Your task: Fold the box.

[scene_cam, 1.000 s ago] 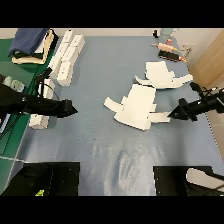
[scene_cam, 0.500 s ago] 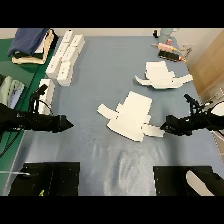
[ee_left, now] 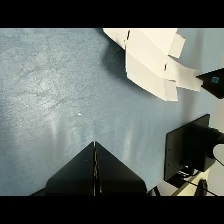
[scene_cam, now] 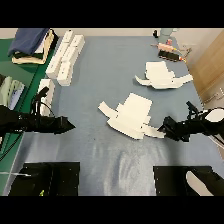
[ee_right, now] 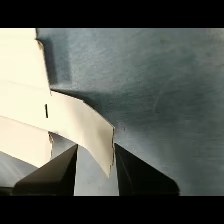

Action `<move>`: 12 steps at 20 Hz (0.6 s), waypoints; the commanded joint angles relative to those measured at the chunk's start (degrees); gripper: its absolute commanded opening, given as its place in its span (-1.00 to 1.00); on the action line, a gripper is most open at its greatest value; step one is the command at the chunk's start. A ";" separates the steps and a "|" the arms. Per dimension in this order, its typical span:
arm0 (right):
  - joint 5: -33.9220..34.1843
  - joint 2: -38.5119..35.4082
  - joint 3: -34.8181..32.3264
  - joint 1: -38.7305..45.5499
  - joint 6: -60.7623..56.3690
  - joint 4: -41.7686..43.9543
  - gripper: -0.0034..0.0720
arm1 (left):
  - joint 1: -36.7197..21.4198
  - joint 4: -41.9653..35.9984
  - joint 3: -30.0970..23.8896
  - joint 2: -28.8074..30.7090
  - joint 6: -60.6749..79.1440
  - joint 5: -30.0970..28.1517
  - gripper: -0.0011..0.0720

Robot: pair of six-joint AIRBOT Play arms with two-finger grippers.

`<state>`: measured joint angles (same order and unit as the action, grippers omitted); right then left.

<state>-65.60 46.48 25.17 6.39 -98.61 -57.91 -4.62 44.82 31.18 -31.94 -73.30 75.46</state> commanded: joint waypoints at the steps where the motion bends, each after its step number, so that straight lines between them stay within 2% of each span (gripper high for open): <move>1: 2.67 -0.09 -3.72 -2.71 -4.15 3.13 0.07 | -0.04 -0.07 -0.04 0.02 0.02 0.04 -0.92; 4: 8.96 0.00 -4.04 -6.84 -1.33 7.80 0.00 | -0.04 -0.07 -0.04 0.02 0.26 -0.57 -0.92; 5: 10.67 0.15 -4.02 -7.37 0.59 9.79 -0.15 | -0.04 -0.07 -0.04 0.02 0.81 -1.22 -0.92; 9: 11.72 2.64 -3.74 -7.39 7.58 12.09 -0.18 | -0.04 -0.02 -0.04 0.04 2.45 -1.86 -0.92; 11: 11.87 4.20 -3.74 -7.39 11.30 12.24 -0.50 | -0.02 -0.04 -0.04 0.04 2.40 -1.11 -0.92; 12: 11.76 4.74 -3.74 -7.41 13.53 12.63 -0.74 | -0.02 -0.04 -0.04 0.04 2.36 -1.09 -0.92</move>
